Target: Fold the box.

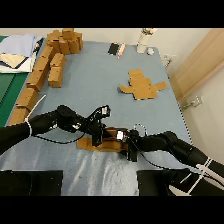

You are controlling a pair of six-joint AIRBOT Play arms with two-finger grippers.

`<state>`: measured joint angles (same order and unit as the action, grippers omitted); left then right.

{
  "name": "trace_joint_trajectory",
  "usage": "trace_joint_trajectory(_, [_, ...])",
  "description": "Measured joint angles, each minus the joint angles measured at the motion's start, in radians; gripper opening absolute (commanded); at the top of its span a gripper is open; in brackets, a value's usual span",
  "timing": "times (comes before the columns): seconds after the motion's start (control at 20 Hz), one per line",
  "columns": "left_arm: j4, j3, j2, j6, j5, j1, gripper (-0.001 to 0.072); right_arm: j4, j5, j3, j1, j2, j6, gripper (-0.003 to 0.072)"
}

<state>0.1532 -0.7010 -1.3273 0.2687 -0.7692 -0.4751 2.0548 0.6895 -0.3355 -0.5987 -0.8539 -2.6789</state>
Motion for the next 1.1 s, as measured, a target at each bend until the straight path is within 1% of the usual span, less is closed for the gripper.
trace_joint_trajectory(0.4, [0.0, -0.001, 0.0, -0.006, 0.0, 0.0, 0.0011, 0.0, 0.0, 0.0, 0.0, 0.0, 0.0, 0.05])
trace_joint_trajectory(0.55, [0.0, -0.001, 0.0, -0.085, 0.0, 0.0, 0.0012, 0.0, 0.0, 0.0, 0.0, 0.0, 0.0, 0.0501])
trace_joint_trajectory(0.6, [0.001, -0.001, 0.0, -0.124, 0.0, 0.0, 0.0056, 0.0, 0.0, 0.0, 0.0, 0.0, 0.0, 0.0501])
trace_joint_trajectory(0.65, [0.0, -0.001, 0.0, -0.167, 0.0, 0.001, 0.0428, 0.0, 0.0, 0.0, 0.0, 0.0, 0.0, 0.05])
trace_joint_trajectory(0.7, [-0.003, -0.002, 0.002, -0.205, 0.008, 0.004, 0.0659, 0.002, 0.002, 0.0, 0.0, 0.0, 0.0, 0.05])
trace_joint_trajectory(0.85, [0.009, -0.002, 0.027, -0.306, 0.0, 0.019, 0.0661, 0.002, 0.003, 0.0, 0.0, 0.0, 0.0, 0.05])
trace_joint_trajectory(0.9, [0.034, -0.002, 0.044, -0.343, 0.0, 0.03, 0.0662, 0.002, 0.003, 0.0, 0.0, 0.0, 0.0, 0.0501])
trace_joint_trajectory(1.0, [0.111, -0.002, 0.087, -0.435, 0.0, 0.055, 0.0661, 0.002, 0.003, 0.0, 0.0, 0.0, 0.0, 0.05])
trace_joint_trajectory(1.1, [0.229, -0.002, 0.144, -0.554, -0.021, 0.077, 0.0662, 0.001, 0.003, 0.0, -0.002, 0.0, 0.0, 0.0501])
